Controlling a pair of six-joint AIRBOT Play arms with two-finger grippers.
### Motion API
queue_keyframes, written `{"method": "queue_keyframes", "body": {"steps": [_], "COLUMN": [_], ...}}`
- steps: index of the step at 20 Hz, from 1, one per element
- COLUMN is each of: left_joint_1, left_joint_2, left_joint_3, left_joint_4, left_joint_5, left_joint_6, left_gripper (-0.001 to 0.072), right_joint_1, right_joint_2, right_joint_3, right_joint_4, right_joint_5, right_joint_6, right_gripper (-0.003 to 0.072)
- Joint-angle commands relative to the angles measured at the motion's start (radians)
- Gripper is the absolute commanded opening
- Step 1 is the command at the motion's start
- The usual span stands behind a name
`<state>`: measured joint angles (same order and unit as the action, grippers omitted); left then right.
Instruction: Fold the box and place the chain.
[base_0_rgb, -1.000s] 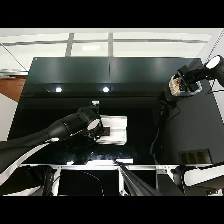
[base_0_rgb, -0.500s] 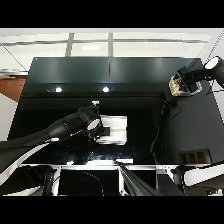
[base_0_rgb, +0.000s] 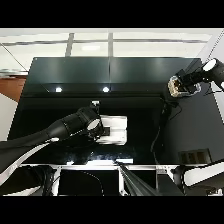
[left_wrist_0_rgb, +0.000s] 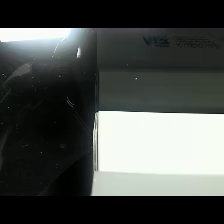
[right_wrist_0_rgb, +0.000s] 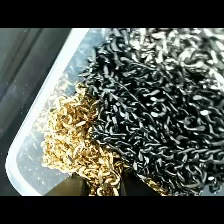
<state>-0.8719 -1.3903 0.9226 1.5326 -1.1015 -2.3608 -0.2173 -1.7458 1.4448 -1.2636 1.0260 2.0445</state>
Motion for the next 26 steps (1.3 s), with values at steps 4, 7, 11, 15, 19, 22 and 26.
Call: {"method": "queue_keyframes", "body": {"steps": [4,7,11,15,19,22,26], "left_joint_1": [0.001,0.001,0.001,0.000,0.000,0.000,0.000], "left_joint_2": [-0.001,-0.001,-0.001,-0.001,-0.001,-0.001,0.000], "left_joint_3": [0.000,0.000,0.000,0.000,0.000,0.000,0.000], "left_joint_4": [0.000,-0.001,0.000,-0.001,-0.001,-0.001,-0.005], "left_joint_5": [0.005,0.022,0.028,0.027,0.027,0.026,0.024], "left_joint_6": [0.000,0.000,0.000,0.000,0.000,0.000,0.000], "left_gripper": [0.0029,0.0029,0.0029,0.0029,0.0029,0.0029,0.0029], "right_joint_1": [-0.032,-0.054,-0.080,-0.082,-0.081,-0.081,-0.040], "right_joint_2": [0.085,0.170,0.300,0.423,0.544,0.636,0.736], "right_joint_3": [0.031,0.058,0.089,0.171,0.232,0.233,0.233], "right_joint_4": [0.017,0.019,0.041,0.077,0.196,0.318,0.374], "right_joint_5": [0.099,0.137,0.145,0.153,0.202,0.235,0.306], "right_joint_6": [-0.245,-0.351,-0.437,-0.500,-0.614,-0.693,-0.719], "right_gripper": [0.0029,0.0029,0.0029,0.0029,0.0029,0.0029,0.0029]}}
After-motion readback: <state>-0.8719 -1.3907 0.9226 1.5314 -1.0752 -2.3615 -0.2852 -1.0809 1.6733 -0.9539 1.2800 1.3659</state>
